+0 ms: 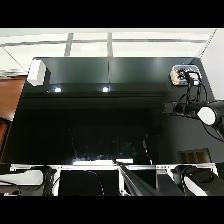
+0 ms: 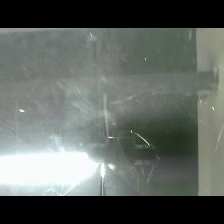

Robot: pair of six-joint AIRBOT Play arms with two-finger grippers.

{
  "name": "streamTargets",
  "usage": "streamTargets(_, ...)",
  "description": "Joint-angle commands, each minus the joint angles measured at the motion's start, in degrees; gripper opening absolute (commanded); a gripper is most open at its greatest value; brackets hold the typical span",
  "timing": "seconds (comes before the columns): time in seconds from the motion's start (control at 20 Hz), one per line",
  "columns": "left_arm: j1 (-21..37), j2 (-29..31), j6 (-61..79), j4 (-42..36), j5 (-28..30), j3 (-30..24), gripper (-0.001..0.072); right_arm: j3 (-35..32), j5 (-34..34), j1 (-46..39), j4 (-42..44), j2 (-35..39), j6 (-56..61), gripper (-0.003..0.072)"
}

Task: Fold the box and place the chain.

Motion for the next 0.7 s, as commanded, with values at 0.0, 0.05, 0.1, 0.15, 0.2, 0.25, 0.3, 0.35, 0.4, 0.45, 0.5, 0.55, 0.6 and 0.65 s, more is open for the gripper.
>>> streamTargets(0.0, -1.6, 6.7, -0.2, -9.2, -5.8, -2.2, 0.0024, 1.0, 3.0, 0.0, 0.1, 0.1, 0.0, 0.0010)
streamTargets(0.05, -2.9, 8.0, -0.4, -9.3, -7.8, -2.8, 0.0024, 1.8, 3.1, 0.0, 0.4, 0.2, 0.0, 0.0011)
streamTargets(0.1, -4.9, 9.5, -1.5, -9.3, -9.4, -3.7, 0.0023, 2.7, 3.0, 0.0, 0.9, 0.3, -0.1, 0.0010)
streamTargets(0.15, -7.4, 11.2, -1.7, -9.3, -9.5, -5.1, 0.0023, 3.8, 3.1, 0.0, 0.9, 0.4, -0.3, 0.0010)
streamTargets(0.2, -9.9, 12.9, -1.7, -9.1, -8.9, -6.8, 0.0023, 5.1, 3.2, 0.0, 0.9, 0.5, -1.1, 0.0010)
streamTargets(0.25, -12.7, 15.0, -1.7, -8.6, -7.6, -9.0, 0.0023, 6.7, 3.6, 0.0, 0.9, 0.6, -1.6, 0.0010)
streamTargets(0.3, -15.1, 16.9, -1.7, -7.9, -6.2, -11.5, 0.0022, 8.3, 4.2, 0.0, 0.9, 0.6, -1.6, 0.0011)
streamTargets(0.35, -17.4, 19.3, -1.7, -7.6, -4.6, -14.7, 0.0023, 10.0, 5.0, 0.0, 0.9, 0.6, -1.9, 0.0010)
streamTargets(0.4, -19.4, 21.4, -1.7, -6.9, -3.0, -18.2, 0.0023, 11.5, 5.8, 0.0, 1.2, 0.7, -2.6, 0.0010)
streamTargets(0.45, -21.4, 23.9, -1.7, -5.8, -0.9, -22.5, 0.0023, 12.9, 6.6, 0.0, 1.3, 0.9, -3.1, 0.0010)
streamTargets(0.5, -22.9, 26.3, -1.7, -4.8, 1.1, -27.0, 0.0023, 14.0, 7.1, 0.0, 1.4, 1.0, -3.8, 0.0011)
streamTargets(0.55, -24.3, 29.0, -1.7, -4.7, 3.3, -32.2, 0.0023, 14.9, 7.8, 0.0, 1.8, 1.2, -4.6, 0.0011)
streamTargets(0.6, -25.5, 31.6, -1.7, -4.7, 5.5, -37.3, 0.0022, 15.3, 7.9, 0.0, 2.8, 1.5, -5.8, 0.0011)
streamTargets(0.65, -26.7, 34.5, -1.7, -4.5, 8.1, -43.0, 0.0023, 15.4, 7.8, 0.1, 4.3, 1.8, -7.3, 0.0010)
